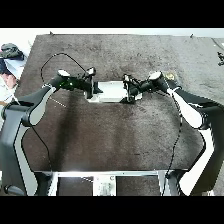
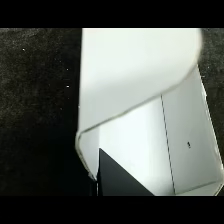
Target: Fold the box and place the chain.
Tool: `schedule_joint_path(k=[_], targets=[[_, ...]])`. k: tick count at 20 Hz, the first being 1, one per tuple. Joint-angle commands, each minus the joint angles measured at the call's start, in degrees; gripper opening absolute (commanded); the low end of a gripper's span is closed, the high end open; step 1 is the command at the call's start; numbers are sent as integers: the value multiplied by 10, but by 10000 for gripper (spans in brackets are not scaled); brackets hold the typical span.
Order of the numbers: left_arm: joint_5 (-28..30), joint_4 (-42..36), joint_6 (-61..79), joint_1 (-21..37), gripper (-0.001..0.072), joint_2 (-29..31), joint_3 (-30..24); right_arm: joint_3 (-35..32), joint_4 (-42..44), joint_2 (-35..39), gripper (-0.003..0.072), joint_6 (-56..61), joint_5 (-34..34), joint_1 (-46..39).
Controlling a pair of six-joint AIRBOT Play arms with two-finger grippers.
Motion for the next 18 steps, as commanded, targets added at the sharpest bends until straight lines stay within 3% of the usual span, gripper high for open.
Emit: schedule_joint_path(k=[1, 5, 7, 15, 18], targets=[[0, 0, 0, 1, 13, 0, 0, 14, -2, -4, 674, -2, 0, 5], [0, 0, 0, 0, 13, 0, 0, 25, -20, -6, 672, 11, 7, 5], [0, 0, 0, 0, 13, 0, 0, 25, -25, -6, 601, 11, 9, 5], [0, 0, 0, 0, 13, 0, 0, 24, -25, -10, 602, 18, 14, 5], [0, 0, 0, 0, 13, 0, 0, 24, -22, -15, 532, 18, 13, 5]])
